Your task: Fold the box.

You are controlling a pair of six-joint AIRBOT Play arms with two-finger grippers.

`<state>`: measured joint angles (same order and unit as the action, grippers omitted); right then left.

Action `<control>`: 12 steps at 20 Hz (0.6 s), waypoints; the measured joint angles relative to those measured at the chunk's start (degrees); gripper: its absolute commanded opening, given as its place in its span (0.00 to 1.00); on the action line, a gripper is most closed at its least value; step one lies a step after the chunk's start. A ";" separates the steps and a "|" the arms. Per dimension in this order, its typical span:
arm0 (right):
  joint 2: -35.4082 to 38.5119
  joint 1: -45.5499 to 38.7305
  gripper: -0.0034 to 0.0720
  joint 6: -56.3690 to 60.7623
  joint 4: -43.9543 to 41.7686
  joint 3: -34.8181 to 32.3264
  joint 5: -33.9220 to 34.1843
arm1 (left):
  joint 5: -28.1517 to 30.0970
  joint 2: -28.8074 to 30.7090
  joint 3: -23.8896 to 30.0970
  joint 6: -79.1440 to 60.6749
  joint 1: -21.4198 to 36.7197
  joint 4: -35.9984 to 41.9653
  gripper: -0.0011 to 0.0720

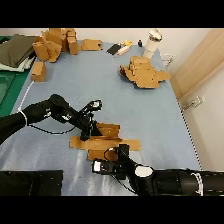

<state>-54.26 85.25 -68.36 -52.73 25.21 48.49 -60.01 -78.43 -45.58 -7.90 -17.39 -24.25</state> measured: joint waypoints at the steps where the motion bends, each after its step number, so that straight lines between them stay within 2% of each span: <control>1: 0.09 0.00 0.72 0.48 0.35 0.22 0.00 | 0.02 0.00 0.00 0.00 0.00 0.00 0.03; 6: 0.24 0.00 0.74 5.22 2.40 1.03 1.57 | -0.02 0.00 0.00 0.00 0.00 0.00 0.03; 7: 0.26 0.00 0.99 5.77 2.60 1.09 1.79 | 0.00 0.00 0.00 0.00 0.00 0.00 0.03; 12: 1.09 -2.08 1.00 8.52 2.54 1.40 2.10 | -0.02 0.00 0.00 0.00 0.00 -0.02 0.03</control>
<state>-53.17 83.18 -59.83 -50.19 26.61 50.59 -60.03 -78.43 -45.58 -7.90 -17.39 -24.27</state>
